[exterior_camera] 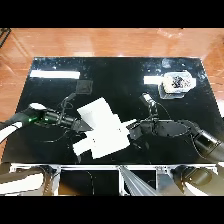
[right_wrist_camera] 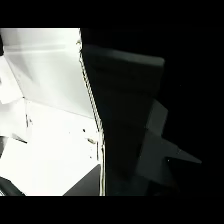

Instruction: Fold the box and place the chain.

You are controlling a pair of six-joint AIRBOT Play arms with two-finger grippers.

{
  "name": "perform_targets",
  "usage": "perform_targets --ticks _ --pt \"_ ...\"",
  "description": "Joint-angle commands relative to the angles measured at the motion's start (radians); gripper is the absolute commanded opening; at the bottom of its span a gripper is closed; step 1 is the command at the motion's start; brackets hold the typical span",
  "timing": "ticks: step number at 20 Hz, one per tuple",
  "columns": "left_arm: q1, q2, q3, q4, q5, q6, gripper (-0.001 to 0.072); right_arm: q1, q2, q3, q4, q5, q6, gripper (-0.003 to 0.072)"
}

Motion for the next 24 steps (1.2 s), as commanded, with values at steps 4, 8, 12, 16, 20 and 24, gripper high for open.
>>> perform_targets --ticks 4,8,12,16,20,24 --pt "-0.043 -0.053 0.041 0.035 -0.029 0.111 0.0536 0.002 0.0 0.0 0.001 0.01 0.004 0.0016" --pt "-0.043 -0.053 0.051 0.032 -0.023 0.148 0.0536 0.002 0.0 0.0 0.002 0.008 0.004 0.0016" --pt "-0.043 -0.053 0.051 0.04 -0.024 0.148 0.0534 0.002 0.0 0.0 0.002 0.008 0.004 0.0016" --pt "-0.043 -0.053 0.051 0.051 -0.023 0.148 0.0418 0.002 0.0 0.0 0.002 0.008 0.004 0.0017" --pt "-0.042 -0.053 0.051 0.068 -0.003 0.148 0.0345 0.002 0.0 0.0 0.002 0.008 0.004 0.0017" --pt "-0.043 -0.053 0.051 0.09 -0.002 0.148 0.0343 0.002 0.0 0.0 0.002 0.008 0.004 0.0017"
